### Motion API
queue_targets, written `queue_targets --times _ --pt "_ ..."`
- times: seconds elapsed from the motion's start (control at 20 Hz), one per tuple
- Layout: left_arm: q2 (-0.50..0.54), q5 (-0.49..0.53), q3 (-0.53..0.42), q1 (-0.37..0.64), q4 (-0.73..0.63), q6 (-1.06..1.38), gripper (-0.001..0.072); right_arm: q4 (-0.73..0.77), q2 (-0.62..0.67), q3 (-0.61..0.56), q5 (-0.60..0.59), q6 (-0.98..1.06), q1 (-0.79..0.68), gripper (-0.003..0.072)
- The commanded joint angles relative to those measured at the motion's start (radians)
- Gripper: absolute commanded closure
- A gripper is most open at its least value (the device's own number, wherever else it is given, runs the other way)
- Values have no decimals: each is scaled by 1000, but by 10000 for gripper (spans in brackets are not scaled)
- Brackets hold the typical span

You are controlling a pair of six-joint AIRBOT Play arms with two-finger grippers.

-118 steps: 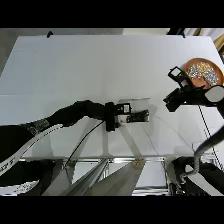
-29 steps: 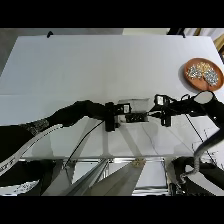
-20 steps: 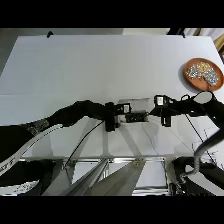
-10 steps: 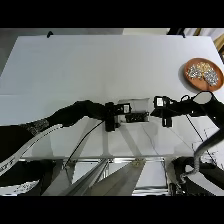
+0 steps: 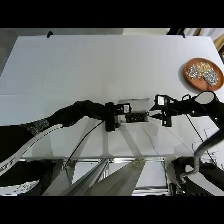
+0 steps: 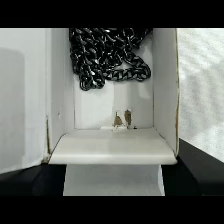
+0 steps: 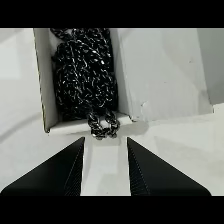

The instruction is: Fold the box and place the chain.

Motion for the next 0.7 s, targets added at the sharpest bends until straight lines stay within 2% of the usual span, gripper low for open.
queue_targets --times 0.0,0.15,0.4,0.65 --pt "0 0 0 0 0 0 557 16 0 -1 -11 -4 0 392" --pt "0 0 0 0 0 0 557 16 -19 -1 -20 -8 28 403" --pt "0 0 0 0 0 0 557 -124 -24 -1 -35 34 57 661" --pt "0 0 0 0 0 0 557 -156 -13 -1 -35 76 58 674"
